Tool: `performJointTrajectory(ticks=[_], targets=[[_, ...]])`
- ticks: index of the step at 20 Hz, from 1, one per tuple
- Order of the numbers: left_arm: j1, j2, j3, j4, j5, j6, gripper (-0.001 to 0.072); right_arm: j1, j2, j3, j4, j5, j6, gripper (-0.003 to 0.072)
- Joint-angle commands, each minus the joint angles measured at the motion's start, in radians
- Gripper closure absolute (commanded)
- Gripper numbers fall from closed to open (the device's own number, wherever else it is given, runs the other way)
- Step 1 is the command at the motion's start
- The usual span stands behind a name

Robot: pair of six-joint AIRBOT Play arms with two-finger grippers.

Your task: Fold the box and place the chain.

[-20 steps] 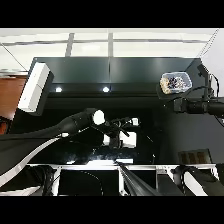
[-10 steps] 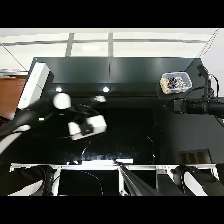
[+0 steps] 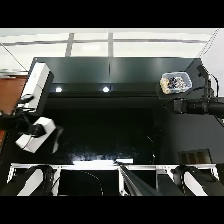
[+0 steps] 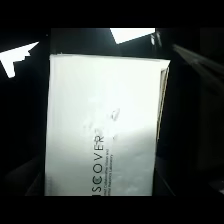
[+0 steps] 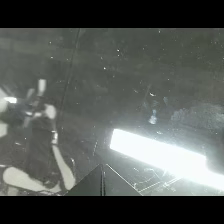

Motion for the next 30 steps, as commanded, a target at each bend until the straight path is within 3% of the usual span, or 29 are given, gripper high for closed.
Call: performJointTrajectory(ticks=[1,2,5,11,12,13,15,20,23,24,26,28,30], targets=[[0.281,0.023,-0.016,0.005,0.128,-0.008,0.0348,0.0,0.0,0.001,0.001,0.001,0.001,0.0675],[0.309,0.018,-0.016,-0.014,0.211,-0.007,0.0292,0.0,0.0,0.001,0.001,0.001,0.003,0.0675],[0.315,-0.04,-0.003,-0.038,0.392,0.055,0.0284,0.0,0.0,0.001,0.002,0.0,0.021,0.0675],[0.266,-0.292,0.138,-0.145,0.416,0.181,0.0282,0.006,0.0,0.001,0.001,-0.021,0.093,0.0675],[0.246,-0.323,0.158,-0.14,0.423,0.188,0.0184,0.006,0.0,0.001,0.001,-0.021,0.095,0.0676],[0.23,-0.346,0.165,-0.133,0.454,0.187,-0.0003,0.006,0.0,0.001,0.001,-0.022,0.099,0.0676],[0.194,-0.353,0.182,-0.133,0.51,0.185,-0.0004,0.006,0.0,0.001,0.0,-0.018,0.113,0.0675],[0.147,-0.253,0.333,-0.092,0.399,0.092,-0.0004,0.006,0.0,0.001,0.003,-0.014,0.129,0.0675],[0.117,-0.165,0.415,-0.149,0.291,-0.091,0.0,0.006,0.0,0.001,0.002,-0.016,0.124,0.0675],[0.095,-0.137,0.424,-0.206,0.256,-0.166,0.0073,0.006,0.0,0.001,0.002,-0.016,0.113,0.0675],[0.019,-0.095,0.423,-0.307,0.162,-0.239,0.0687,0.006,0.001,0.001,0.002,-0.011,0.098,0.0676],[-0.127,-0.055,0.396,-0.331,0.129,-0.275,0.0688,0.006,0.005,0.001,-0.003,-0.001,0.06,0.0677],[-0.34,0.021,0.306,-0.291,0.246,-0.378,0.0689,0.011,0.027,0.001,-0.053,-0.023,0.049,0.0679]])
